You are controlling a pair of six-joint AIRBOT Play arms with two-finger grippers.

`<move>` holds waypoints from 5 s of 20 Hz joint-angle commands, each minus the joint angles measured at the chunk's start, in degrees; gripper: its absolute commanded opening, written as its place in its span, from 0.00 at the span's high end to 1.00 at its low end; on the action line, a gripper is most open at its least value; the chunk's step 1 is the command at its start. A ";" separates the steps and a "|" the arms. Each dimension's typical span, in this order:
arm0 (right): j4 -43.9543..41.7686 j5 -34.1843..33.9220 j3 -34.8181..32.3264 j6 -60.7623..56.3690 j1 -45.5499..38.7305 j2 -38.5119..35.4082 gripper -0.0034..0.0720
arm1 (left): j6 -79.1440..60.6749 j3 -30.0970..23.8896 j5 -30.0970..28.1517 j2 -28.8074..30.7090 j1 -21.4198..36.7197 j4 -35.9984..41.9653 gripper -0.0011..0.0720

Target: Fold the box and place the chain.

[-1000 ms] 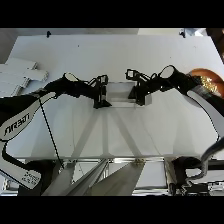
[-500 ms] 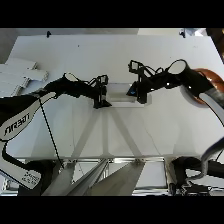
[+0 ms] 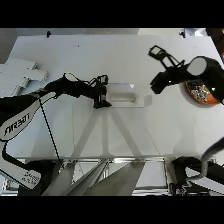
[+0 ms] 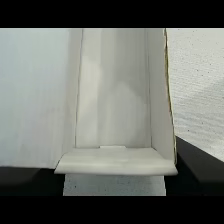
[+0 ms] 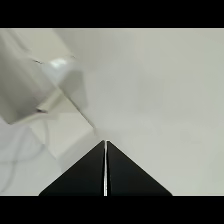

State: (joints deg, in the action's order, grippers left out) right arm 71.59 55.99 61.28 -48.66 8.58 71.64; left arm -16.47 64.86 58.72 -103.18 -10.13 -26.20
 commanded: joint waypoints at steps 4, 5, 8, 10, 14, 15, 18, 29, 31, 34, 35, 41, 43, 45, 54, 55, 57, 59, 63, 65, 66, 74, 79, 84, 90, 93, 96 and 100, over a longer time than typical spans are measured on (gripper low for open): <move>0.42 1.05 -7.26 -11.50 -6.47 3.41 0.95 | 0.00 -0.02 0.00 0.04 0.02 -0.02 0.60; -1.53 0.24 -8.39 -11.30 -6.29 4.85 0.95 | 0.00 -0.02 0.00 0.04 0.02 0.00 0.60; -9.33 -0.50 -9.27 -8.74 -5.05 10.29 0.95 | 0.00 -0.02 0.00 0.04 0.02 0.00 0.60; -15.30 -0.44 -9.27 -5.05 -3.74 12.90 0.95 | 0.00 -0.02 0.00 0.04 0.02 0.00 0.60; -20.26 0.02 -9.25 -2.23 -2.58 14.03 0.95 | 0.00 -0.02 0.00 0.04 0.02 0.00 0.60; -21.09 0.46 -9.25 -1.90 -2.64 14.01 0.95 | 0.00 -0.02 0.00 0.04 0.02 -0.02 0.60; -25.00 2.58 -9.25 0.96 -2.64 13.90 0.95 | 0.00 -0.02 0.00 0.04 0.02 -0.02 0.60; -27.41 4.72 -9.25 2.69 -2.64 10.78 0.94 | 0.00 -0.02 0.00 0.04 0.02 0.00 0.60; -27.78 4.70 -9.25 2.69 -2.64 8.90 0.94 | 0.00 -0.02 0.00 0.04 0.02 -0.02 0.60; -29.66 5.38 -9.25 2.93 -2.62 8.13 0.88 | 0.00 -0.02 0.00 0.04 0.04 -0.02 0.60; -30.12 5.70 -9.25 2.93 -2.64 8.13 0.88 | 0.00 -0.02 -0.02 0.04 0.04 0.00 0.60; -29.99 6.10 -9.25 3.98 -2.64 8.07 0.84 | 0.00 -0.02 0.00 0.04 0.02 0.00 0.60; -28.02 5.66 -9.25 3.98 -2.64 7.02 0.90 | 0.00 -0.02 0.00 0.04 0.02 0.00 0.60; -23.45 4.44 -9.25 3.69 -2.73 4.92 0.94 | 0.00 -0.02 0.00 0.04 0.02 0.00 0.60; -12.24 -1.03 -9.46 -5.53 -10.36 5.99 0.95 | 0.00 -0.02 0.00 0.04 0.02 0.00 0.60; -13.86 -0.70 -9.51 -5.51 -10.19 7.72 0.95 | 0.00 -0.02 0.00 0.04 0.02 0.00 0.60; -17.11 -0.11 -9.51 -4.44 -8.98 11.50 0.95 | 0.00 -0.02 0.00 0.04 0.02 0.00 0.60; -20.61 -0.09 -9.51 -2.45 -7.28 14.40 0.95 | 0.00 -0.02 0.00 0.04 0.02 0.00 0.60; -22.77 -0.33 -9.51 -1.86 -4.70 16.87 0.95 | 0.00 -0.02 0.00 0.04 0.02 0.00 0.60; -24.04 -0.22 -9.51 -1.75 -4.24 16.94 0.95 | 0.00 -0.02 0.00 0.04 0.02 0.00 0.60; -25.94 0.00 -9.51 -0.81 -4.24 16.94 0.95 | 0.00 -0.02 0.00 0.04 0.02 0.00 0.60; -36.94 3.48 -9.49 5.40 -4.31 13.27 0.94 | 0.00 -0.02 0.00 0.04 0.02 0.00 0.60; -36.89 5.01 -9.49 5.44 -4.31 11.58 0.82 | 0.00 -0.02 0.00 0.04 0.02 -0.02 0.60; -36.85 4.59 -9.49 5.46 -4.31 11.58 0.69 | 0.00 -0.02 0.00 0.04 0.02 0.00 0.60; -33.86 3.06 -9.49 5.51 -4.28 11.58 0.32 | 0.00 -0.02 0.00 0.04 0.02 0.00 0.60; -34.05 2.82 -9.49 5.44 -4.22 11.58 0.23 | 0.00 -0.02 0.00 0.04 0.02 0.00 0.60; -35.50 2.91 -9.49 5.20 -3.08 11.58 0.24 | 0.00 -0.02 0.00 0.04 0.02 -0.02 0.60; -35.60 0.33 -9.49 3.82 -0.70 11.58 0.25 | 0.00 -0.02 0.00 0.04 0.02 0.00 0.60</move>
State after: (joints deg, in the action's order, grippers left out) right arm 36.29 58.04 51.79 -43.51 6.46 83.26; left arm -16.47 64.84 58.72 -103.15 -10.15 -26.20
